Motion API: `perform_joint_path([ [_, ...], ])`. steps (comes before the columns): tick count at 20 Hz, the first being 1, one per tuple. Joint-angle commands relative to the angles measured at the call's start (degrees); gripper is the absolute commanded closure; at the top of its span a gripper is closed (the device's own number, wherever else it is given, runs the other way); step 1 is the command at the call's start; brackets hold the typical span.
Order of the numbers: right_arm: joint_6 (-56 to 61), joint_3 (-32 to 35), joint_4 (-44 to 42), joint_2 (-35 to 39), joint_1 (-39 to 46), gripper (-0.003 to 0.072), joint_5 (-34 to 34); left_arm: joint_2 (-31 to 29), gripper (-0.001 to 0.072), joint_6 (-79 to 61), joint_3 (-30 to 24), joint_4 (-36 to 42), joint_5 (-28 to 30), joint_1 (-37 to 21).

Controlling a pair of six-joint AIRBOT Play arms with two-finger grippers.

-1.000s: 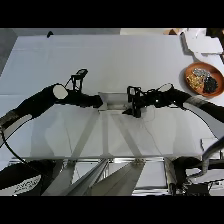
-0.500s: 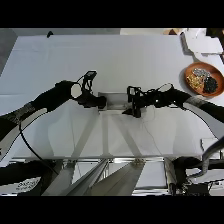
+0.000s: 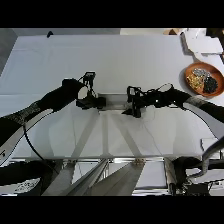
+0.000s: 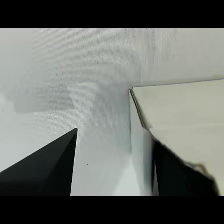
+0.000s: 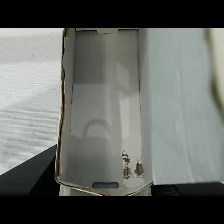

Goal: Fold the box and place the chain.

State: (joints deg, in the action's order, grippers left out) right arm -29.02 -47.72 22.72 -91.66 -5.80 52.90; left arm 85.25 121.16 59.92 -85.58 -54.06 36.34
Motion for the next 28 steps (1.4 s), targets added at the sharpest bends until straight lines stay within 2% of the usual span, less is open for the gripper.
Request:
perform_joint_path([
  [1, 0.0, 0.0, -0.04, -0.02, -0.02, 0.022, 0.07, 0.63, 0.0221, 5.38, 2.01, -1.46, 0.02, 1.75],
  [7, 0.0, 0.0, -0.04, -0.02, -0.02, 0.022, 0.07, 4.04, 0.0229, 8.81, 2.71, -1.4, -0.35, 4.85],
  [10, 0.0, 0.0, -0.04, -0.02, -0.02, 0.022, 0.07, 4.96, 0.0447, 8.94, 2.73, -1.6, -0.35, 5.31],
  [11, 0.0, 0.0, -0.04, -0.02, -0.02, 0.022, 0.07, 4.96, 0.0488, 8.94, 2.73, -1.6, -0.33, 5.31],
  [12, 0.0, 0.0, -0.04, -0.02, -0.02, 0.022, 0.07, 4.96, 0.0647, 8.94, 2.73, -1.6, -0.35, 5.31],
  [13, 0.0, 0.0, -0.04, -0.02, -0.02, 0.022, 0.07, 4.98, 0.0706, 8.76, 2.73, -1.6, -0.33, 5.33],
  [16, 0.0, 0.0, -0.07, -0.02, -0.02, 0.022, 0.07, 4.96, 0.0705, 8.79, 2.73, -1.51, -0.39, 5.31],
  [17, 0.0, 0.0, -0.04, -0.02, -0.02, 0.022, 0.07, 4.94, 0.0692, 8.79, 2.73, -1.46, -0.44, 5.31],
  [18, 0.0, 0.0, -0.04, -0.02, -0.02, 0.022, 0.07, 4.87, 0.0636, 8.79, 2.73, -1.46, -0.59, 5.31],
  [19, 0.0, 0.0, -0.04, -0.02, -0.02, 0.022, 0.07, 4.66, 0.0524, 8.76, 2.73, -1.51, -0.7, 5.31],
  [20, 0.0, 0.0, -0.04, -0.02, -0.02, 0.022, 0.07, 4.24, 0.0301, 8.79, 2.73, -1.49, -0.59, 5.27],
  [21, 0.0, 0.0, -0.04, -0.02, -0.02, 0.022, 0.07, 3.69, 0.0114, 8.74, 2.73, -1.55, -0.52, 5.11],
  [22, 0.0, 0.0, -0.07, -0.02, -0.02, 0.022, 0.07, 2.73, 0.0049, 8.66, 2.73, -1.73, -0.9, 5.01],
  [28, 0.0, 0.0, -0.04, -0.02, -0.02, 0.022, 0.07, -6.49, 0.005, -0.63, 2.71, -1.68, -3.67, 5.01],
])
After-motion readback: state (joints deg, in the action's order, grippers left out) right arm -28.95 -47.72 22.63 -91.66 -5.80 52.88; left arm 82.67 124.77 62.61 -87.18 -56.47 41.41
